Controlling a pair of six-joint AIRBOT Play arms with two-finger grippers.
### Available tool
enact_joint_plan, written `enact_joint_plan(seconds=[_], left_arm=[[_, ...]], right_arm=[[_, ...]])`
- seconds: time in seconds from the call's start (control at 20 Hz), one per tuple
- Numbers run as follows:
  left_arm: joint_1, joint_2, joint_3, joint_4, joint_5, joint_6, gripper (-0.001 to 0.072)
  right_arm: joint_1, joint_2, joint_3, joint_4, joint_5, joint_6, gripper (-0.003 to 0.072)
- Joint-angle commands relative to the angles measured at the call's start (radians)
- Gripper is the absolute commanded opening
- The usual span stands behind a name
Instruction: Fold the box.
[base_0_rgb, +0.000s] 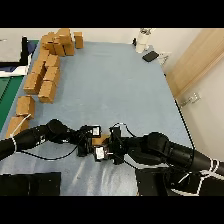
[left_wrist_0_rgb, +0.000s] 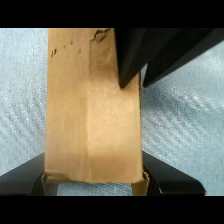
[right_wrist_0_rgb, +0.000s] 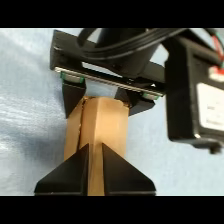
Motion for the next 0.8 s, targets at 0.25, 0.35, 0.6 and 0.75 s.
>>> enact_joint_plan(seconds=[0.25,0.35,0.6,0.75], left_arm=[[0.000,0.000,0.000,0.000,0.000,-0.001,0.0442],[0.000,0.000,0.000,0.000,0.000,-0.001,0.0442],[0.000,0.000,0.000,0.000,0.000,-0.001,0.0442],[0.000,0.000,0.000,0.000,0.000,-0.001,0.0442]], right_arm=[[0.008,-0.008,0.003,0.066,-0.014,0.018,0.0280],[0.007,0.062,0.025,0.066,-0.112,0.178,0.0439],[0.008,0.309,-0.016,0.102,-0.391,1.003,0.0130],[0.008,0.369,-0.165,0.219,-0.224,1.260,0.0004]])
